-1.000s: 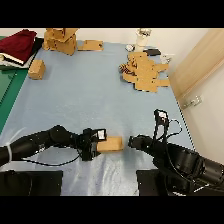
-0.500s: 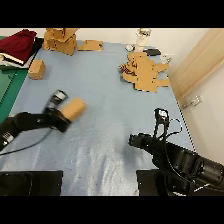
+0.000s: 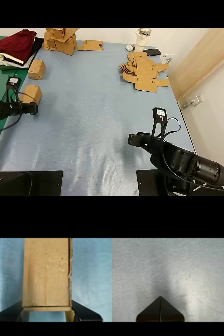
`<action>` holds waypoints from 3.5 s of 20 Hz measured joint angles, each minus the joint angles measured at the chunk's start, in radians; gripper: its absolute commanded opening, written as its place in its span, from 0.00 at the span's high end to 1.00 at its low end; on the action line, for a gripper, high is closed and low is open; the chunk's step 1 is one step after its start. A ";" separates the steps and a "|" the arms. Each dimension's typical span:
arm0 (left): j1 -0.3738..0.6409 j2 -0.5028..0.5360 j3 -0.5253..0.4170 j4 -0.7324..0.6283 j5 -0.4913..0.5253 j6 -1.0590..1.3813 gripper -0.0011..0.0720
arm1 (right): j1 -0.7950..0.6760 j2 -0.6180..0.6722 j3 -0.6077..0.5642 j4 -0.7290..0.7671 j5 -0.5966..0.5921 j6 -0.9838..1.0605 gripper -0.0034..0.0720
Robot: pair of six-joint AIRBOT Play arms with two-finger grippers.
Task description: Fold the box.
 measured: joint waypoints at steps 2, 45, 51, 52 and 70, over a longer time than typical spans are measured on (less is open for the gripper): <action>0.012 -0.102 0.092 -0.016 0.010 -0.005 0.36 | 0.000 -0.006 0.000 -0.013 0.010 0.000 0.95; 0.036 -0.822 1.069 -0.069 -0.412 -0.114 0.02 | 0.000 -0.028 0.045 -0.090 0.089 0.061 0.95; 0.048 -0.715 1.105 -0.042 -0.673 -0.124 0.97 | 0.000 -0.053 0.045 -0.089 0.088 0.044 0.95; 0.048 -0.697 1.106 -0.046 -0.730 -0.127 0.97 | -0.003 -0.063 0.045 -0.087 0.089 0.035 0.95; -0.665 -0.379 0.728 -0.139 -0.895 -0.354 0.97 | -0.563 -0.748 0.662 0.769 -0.010 -1.017 0.95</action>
